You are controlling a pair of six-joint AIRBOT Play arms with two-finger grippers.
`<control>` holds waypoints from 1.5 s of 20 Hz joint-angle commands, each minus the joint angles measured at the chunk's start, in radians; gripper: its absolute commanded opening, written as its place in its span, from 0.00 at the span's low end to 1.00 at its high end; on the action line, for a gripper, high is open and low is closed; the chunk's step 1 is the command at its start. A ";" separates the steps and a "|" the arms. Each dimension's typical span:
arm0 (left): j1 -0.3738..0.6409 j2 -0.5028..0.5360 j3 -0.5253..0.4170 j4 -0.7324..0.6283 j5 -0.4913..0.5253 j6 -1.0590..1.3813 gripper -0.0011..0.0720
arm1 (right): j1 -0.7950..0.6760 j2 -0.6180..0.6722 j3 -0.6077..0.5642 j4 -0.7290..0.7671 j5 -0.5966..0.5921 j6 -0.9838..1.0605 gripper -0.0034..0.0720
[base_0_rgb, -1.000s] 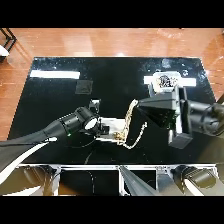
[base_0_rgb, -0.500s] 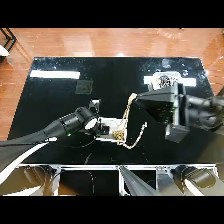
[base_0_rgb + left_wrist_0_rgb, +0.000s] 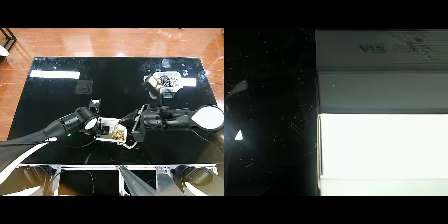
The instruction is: Fold the box and place the chain.
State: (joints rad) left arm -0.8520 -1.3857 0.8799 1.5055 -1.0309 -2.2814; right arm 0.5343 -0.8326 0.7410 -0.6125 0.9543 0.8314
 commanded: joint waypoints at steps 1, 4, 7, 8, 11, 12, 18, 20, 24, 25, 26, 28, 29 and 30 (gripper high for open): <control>0.000 0.000 0.000 0.000 0.000 0.000 0.05 | 0.010 -0.060 -0.014 -0.047 -0.006 0.006 0.07; 0.000 0.000 0.000 0.002 0.002 0.000 0.05 | 0.010 -0.062 -0.014 -0.044 -0.031 0.006 0.07; 0.000 0.000 0.000 0.002 0.002 0.000 0.05 | 0.006 -0.061 -0.013 -0.066 -0.030 0.006 0.78; -0.001 0.000 0.000 0.001 0.002 0.000 0.05 | -0.006 -0.061 -0.010 -0.098 -0.002 0.006 0.98; -0.001 0.000 0.000 0.001 0.001 0.000 0.05 | -0.117 -0.045 0.001 -0.206 0.169 0.006 0.98; 0.000 0.000 0.000 0.001 0.001 0.000 0.05 | -0.169 -0.035 0.001 -0.264 0.241 0.005 0.98; 0.038 0.001 0.001 0.004 0.000 0.000 0.05 | -0.268 -0.032 -0.109 -0.518 0.283 -0.039 0.98; 0.047 0.001 0.002 0.005 0.000 0.000 0.05 | -0.229 -0.032 -0.169 -0.489 0.256 -0.143 0.98; 0.048 0.001 0.002 0.005 -0.003 0.000 0.05 | -0.120 -0.033 -0.253 -0.475 0.091 -0.301 0.98; 0.047 0.001 0.002 0.005 -0.007 0.000 0.05 | -0.098 -0.033 -0.271 -0.468 0.044 -0.362 0.98; 0.047 0.001 0.002 0.006 -0.015 0.000 0.05 | -0.083 -0.033 -0.286 -0.456 0.006 -0.419 0.98; 0.047 0.001 0.002 0.026 -0.036 0.000 0.05 | -0.056 -0.034 -0.310 -0.451 -0.059 -0.528 0.98; 0.047 0.001 0.002 0.033 -0.046 0.000 0.05 | -0.052 -0.035 -0.314 -0.451 -0.073 -0.562 0.98; 0.047 0.001 0.002 0.039 -0.048 -0.001 0.05 | -0.052 -0.043 -0.314 -0.450 -0.077 -0.573 0.98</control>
